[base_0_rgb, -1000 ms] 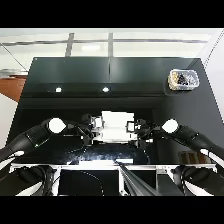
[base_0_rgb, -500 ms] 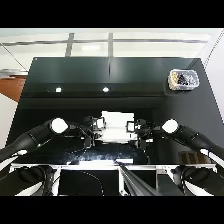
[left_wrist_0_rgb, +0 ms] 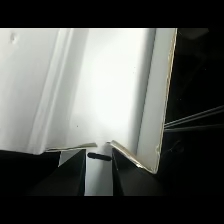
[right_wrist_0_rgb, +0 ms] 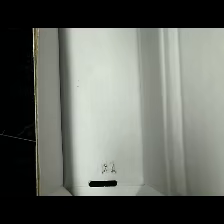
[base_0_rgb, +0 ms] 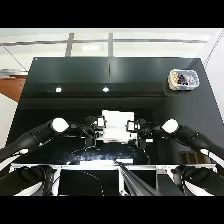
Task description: Fold the box and place the chain.
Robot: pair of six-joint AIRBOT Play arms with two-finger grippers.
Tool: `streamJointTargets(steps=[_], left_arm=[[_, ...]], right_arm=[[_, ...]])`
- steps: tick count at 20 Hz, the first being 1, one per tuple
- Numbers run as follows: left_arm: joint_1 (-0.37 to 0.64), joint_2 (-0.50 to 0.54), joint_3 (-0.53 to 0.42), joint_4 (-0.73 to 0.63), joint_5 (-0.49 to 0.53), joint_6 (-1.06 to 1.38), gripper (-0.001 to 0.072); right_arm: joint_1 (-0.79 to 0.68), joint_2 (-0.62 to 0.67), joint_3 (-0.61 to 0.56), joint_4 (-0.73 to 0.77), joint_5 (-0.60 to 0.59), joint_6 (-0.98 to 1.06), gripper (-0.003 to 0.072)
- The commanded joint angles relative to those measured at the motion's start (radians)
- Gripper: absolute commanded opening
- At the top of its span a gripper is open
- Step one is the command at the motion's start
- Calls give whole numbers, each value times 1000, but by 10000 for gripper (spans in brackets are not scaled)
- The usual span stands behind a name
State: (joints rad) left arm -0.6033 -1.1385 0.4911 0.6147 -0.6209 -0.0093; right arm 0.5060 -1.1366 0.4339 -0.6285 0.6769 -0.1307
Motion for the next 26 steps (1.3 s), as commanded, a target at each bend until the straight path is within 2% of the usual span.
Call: streamJointTargets(steps=[1, 9, 13, 16, 17, 18, 19, 21, 22, 23, 25, 26], left_arm=[[-1, -16, 1, -101, 29, 46, 200], [-24, -21, 1, -95, 30, 89, 200], [-30, -29, 0, -13, 11, 88, 201], [-30, -29, 1, -13, 19, 89, 205], [-30, -29, 1, -13, 19, 89, 248], [-30, -29, 1, -13, 19, 89, 320], [-30, -29, 1, -13, 18, 89, 340], [-30, -29, 1, -13, 17, 89, 334], [-30, -29, 1, -13, 14, 89, 266], [-30, -29, 1, -15, 15, 89, 300], [-30, -29, 1, -28, 15, 89, 440], [-30, -29, 1, -27, 15, 89, 439]], right_arm=[[1, 0, 0, 0, 2, 0, 532], [1, 0, 0, 0, 2, 0, 532], [1, 0, 0, 0, 2, 0, 532], [1, 0, 0, 0, 2, 0, 532], [1, 0, 0, 0, 2, 0, 532], [1, 0, 0, 0, 2, 0, 532], [1, 0, 0, 0, 2, 0, 532], [1, 0, 0, 0, 2, 0, 532], [1, 0, 0, 0, 2, 0, 532], [1, 0, 0, 0, 2, 0, 532], [1, 0, 0, 0, 1, 0, 532], [1, 0, 0, 0, 0, 0, 532]])
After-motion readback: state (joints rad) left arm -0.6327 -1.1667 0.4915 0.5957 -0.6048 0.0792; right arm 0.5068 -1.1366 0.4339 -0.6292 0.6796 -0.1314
